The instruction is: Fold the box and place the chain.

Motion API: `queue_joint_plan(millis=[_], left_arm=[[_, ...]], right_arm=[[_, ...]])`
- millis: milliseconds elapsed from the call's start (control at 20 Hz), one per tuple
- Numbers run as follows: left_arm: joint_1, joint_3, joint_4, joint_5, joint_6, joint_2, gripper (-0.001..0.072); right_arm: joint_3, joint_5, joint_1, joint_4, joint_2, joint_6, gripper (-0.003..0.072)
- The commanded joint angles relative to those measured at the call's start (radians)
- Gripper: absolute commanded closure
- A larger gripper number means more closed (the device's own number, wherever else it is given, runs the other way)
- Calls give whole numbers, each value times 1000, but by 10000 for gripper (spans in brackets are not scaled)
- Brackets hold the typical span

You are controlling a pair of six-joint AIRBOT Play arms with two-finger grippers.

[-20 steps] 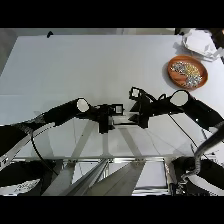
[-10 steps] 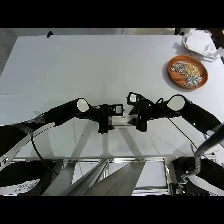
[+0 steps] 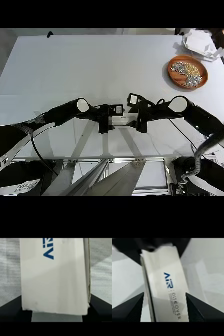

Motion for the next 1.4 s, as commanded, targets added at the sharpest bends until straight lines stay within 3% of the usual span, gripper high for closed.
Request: queue_joint_plan(millis=[0,100,250,300,500,550,650,700,1000,1350], left_arm=[[0,1,0,0,1,1,439],[0,1,0,0,1,1,439],[0,1,0,0,1,1,439],[0,1,0,0,1,1,439],[0,1,0,0,1,1,439],[0,1,0,0,1,1,439],[0,1,0,0,1,1,439],[0,1,0,0,1,1,439],[0,1,0,0,1,1,439],[0,1,0,0,1,1,439]], right_arm=[[0,0,0,1,14,-12,104],[0,7,0,-11,14,-11,113],[0,1,0,21,14,-13,186],[0,0,0,49,15,-17,255],[0,-2,0,124,29,-68,323],[0,9,-7,122,31,-68,421],[0,40,-33,126,34,-67,548],[0,58,-49,126,34,-66,654],[-85,66,-129,272,32,-143,675],[-159,6,-129,343,-7,-200,675]])
